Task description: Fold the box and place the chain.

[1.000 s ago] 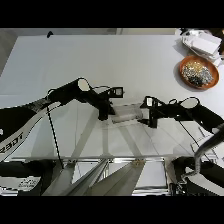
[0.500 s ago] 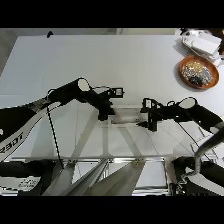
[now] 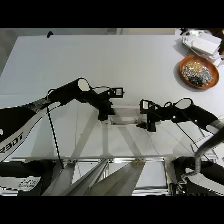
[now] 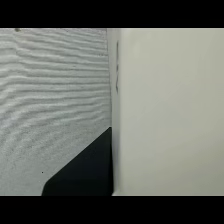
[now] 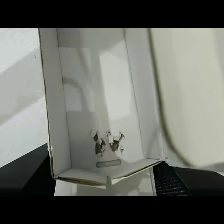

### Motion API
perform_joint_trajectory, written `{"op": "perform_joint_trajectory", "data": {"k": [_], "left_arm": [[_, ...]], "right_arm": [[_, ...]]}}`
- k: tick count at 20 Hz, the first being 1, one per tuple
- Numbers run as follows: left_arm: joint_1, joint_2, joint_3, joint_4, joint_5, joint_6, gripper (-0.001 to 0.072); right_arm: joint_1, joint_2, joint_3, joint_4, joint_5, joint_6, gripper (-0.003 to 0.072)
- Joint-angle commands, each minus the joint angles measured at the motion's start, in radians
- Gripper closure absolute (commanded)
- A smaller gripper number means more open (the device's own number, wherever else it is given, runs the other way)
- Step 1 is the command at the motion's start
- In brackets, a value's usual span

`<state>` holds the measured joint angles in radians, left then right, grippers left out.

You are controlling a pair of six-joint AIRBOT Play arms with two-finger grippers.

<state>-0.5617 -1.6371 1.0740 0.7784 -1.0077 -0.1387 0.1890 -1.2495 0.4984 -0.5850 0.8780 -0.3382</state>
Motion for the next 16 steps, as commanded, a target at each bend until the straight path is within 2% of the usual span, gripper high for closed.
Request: {"op": "perform_joint_trajectory", "data": {"k": [1,12,14,16], "left_arm": [[-0.001,0.0,0.0,0.0,0.001,0.0,0.0695],[-0.001,0.0,0.0,0.0,0.001,0.0,0.0695],[-0.001,0.0,0.0,0.0,0.001,0.0,0.0695],[-0.001,0.0,0.0,0.0,0.001,0.0,0.0695]], "right_arm": [[0.001,-0.039,-0.001,0.047,-0.01,-0.057,0.0149],[0.001,-0.079,-0.001,0.054,-0.034,-0.09,0.017],[0.001,-0.079,-0.001,0.054,-0.034,-0.09,0.0254],[0.001,-0.08,-0.001,0.054,-0.034,-0.09,0.0261]]}}
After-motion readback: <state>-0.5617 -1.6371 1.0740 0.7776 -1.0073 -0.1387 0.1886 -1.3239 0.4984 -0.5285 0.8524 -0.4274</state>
